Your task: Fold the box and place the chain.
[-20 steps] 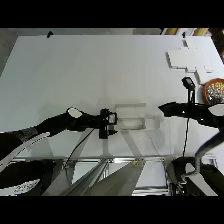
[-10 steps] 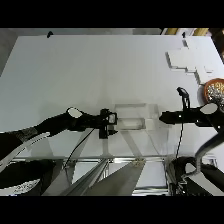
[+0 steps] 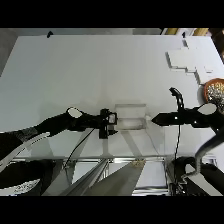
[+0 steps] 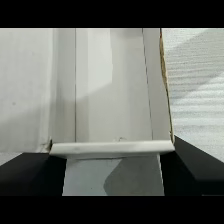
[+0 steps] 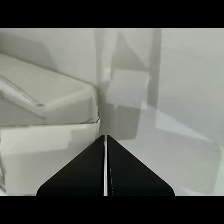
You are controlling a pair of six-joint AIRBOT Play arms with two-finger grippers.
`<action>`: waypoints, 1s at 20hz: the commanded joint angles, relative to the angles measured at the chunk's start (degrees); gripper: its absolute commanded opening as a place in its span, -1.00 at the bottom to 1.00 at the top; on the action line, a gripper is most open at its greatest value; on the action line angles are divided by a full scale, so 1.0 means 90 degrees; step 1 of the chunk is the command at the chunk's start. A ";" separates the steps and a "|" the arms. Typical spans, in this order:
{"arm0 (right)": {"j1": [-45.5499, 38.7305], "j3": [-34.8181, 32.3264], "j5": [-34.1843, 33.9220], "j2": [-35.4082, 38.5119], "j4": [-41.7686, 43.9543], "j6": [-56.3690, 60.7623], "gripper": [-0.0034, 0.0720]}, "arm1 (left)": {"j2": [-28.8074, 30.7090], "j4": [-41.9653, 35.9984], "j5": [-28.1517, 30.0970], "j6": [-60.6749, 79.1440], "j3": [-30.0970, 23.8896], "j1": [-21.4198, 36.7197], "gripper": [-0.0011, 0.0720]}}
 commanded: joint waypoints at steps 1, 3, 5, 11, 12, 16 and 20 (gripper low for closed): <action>0.0024 -0.0002 0.0430 0.0294 0.0663 -0.0491 -0.81 | 0.0002 0.0002 0.0002 0.0002 -0.0002 0.0002 -0.83; 0.0044 -0.0002 0.0452 0.0325 0.0653 -0.0488 -0.48 | 0.0002 0.0002 0.0002 0.0002 -0.0002 0.0002 -0.83; 0.0041 -0.0005 0.0466 0.0325 0.0653 -0.0486 -0.35 | 0.0000 0.0002 0.0002 0.0002 -0.0002 0.0002 -0.83; 0.0415 -0.0321 0.0216 0.0325 0.0588 -0.0491 0.35 | 0.0000 0.0002 0.0002 0.0002 -0.0002 0.0002 -0.83; 0.0474 -0.0318 0.0168 0.0325 0.0612 -0.0493 0.37 | 0.0002 0.0002 0.0002 0.0002 0.0000 0.0002 -0.83; 0.0486 -0.0313 0.0087 0.0340 0.0692 -0.0459 0.35 | 0.0000 0.0002 0.0002 0.0002 -0.0002 0.0002 -0.83; 0.0641 -0.0090 0.0012 0.0342 0.0590 -0.0058 0.28 | 0.0002 0.0002 0.0002 0.0002 -0.0002 0.0002 -0.83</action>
